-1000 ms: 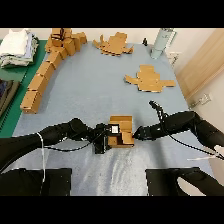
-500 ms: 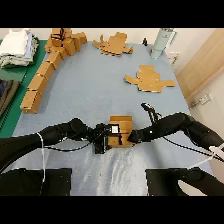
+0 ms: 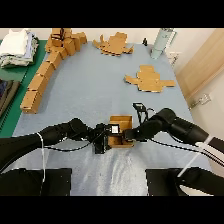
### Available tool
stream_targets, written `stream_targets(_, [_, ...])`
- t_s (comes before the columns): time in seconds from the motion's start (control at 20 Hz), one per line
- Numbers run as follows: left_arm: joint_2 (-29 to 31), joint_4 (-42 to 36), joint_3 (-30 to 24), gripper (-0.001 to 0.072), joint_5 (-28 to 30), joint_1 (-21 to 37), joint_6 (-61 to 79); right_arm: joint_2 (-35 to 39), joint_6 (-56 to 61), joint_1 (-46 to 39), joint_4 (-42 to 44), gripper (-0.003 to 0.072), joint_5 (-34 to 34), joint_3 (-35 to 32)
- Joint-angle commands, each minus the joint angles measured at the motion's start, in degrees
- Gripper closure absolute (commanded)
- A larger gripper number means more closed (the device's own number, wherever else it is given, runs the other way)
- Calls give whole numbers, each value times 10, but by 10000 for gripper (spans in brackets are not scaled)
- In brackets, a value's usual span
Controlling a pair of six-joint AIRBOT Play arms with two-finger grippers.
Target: Fold the box.
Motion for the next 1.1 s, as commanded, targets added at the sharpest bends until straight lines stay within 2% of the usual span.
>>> stream_targets(0.0, [0,0,0,288,0,0,0,-54,139,53,-80,213,-37,41])
stream_targets(0.2, [0,0,0,287,0,0,0,-99,176,70,-92,250,-55,69])
stream_targets(0.25, [0,0,0,288,0,0,0,-105,177,71,-94,311,-55,74])
stream_targets(0.35, [0,0,0,288,0,0,0,-111,186,71,-99,357,-55,76])
stream_targets(0.4, [0,0,0,287,0,0,0,-112,188,71,-100,447,-55,76])
stream_targets(0.5, [0,0,0,288,0,0,0,-112,187,71,-107,684,-55,76])
stream_targets(0.7, [0,0,0,288,0,0,0,-112,186,71,-111,683,-55,76])
stream_targets(0.75, [0,0,0,288,0,0,0,-111,185,71,-111,583,-55,76])
stream_targets(0.8, [0,0,0,288,0,0,0,-111,185,71,-107,342,-55,76])
stream_targets(0.85, [0,0,0,288,0,0,0,-110,185,71,-105,241,-55,76])
stream_targets(1.05, [0,0,0,288,0,0,0,-108,185,71,-105,243,-55,76])
